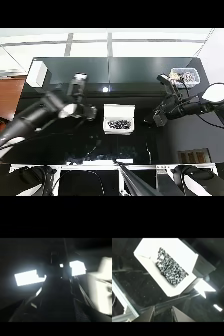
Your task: Fold the box and place the chain.
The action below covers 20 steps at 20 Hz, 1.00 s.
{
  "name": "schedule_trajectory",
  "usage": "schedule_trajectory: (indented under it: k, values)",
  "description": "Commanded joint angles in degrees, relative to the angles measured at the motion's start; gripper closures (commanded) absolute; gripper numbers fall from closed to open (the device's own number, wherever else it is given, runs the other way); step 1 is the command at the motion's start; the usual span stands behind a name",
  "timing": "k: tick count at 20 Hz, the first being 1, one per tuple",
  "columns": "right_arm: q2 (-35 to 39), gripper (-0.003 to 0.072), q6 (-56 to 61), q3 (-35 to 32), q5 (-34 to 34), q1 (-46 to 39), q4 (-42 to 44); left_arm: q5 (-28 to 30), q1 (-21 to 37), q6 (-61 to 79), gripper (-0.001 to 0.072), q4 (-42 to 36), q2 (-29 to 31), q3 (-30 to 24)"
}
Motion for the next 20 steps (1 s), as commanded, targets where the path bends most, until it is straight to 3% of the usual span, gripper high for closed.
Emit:
schedule_trajectory:
  k: [1, 3, 5, 10, 14, 20]
  values:
    - [0.04, 0.0418, 0.33, 0.07, 0.87, -0.04, -2.56, 12.39, 13.6, 13.81, 0.0003, -11.82, 9.44, -12.11]
    - [0.04, 0.0418, 0.48, 0.07, 0.52, -0.09, -2.91, 20.87, 18.43, 36.22, 0.0003, -30.99, 10.78, -18.93]
    - [0.04, 0.0418, 0.85, 0.07, 0.55, -0.09, -2.93, 22.45, 16.72, 60.08, 0.0003, -41.59, 9.33, -21.59]
    - [0.04, 0.0418, 1.14, 0.07, 0.07, -0.07, -2.93, 23.34, 10.34, 103.21, -0.0001, -41.4, 4.85, -21.77]
    - [0.04, 0.0418, 2.25, 0.07, 0.02, -0.07, -2.91, 26.73, 11.08, 115.86, -0.0003, -51.67, -0.74, -21.44]
    - [0.04, 0.0418, 2.67, 0.07, -0.09, -0.07, -2.91, 15.89, 20.48, 141.15, -0.0003, -69.51, -9.33, -20.72]
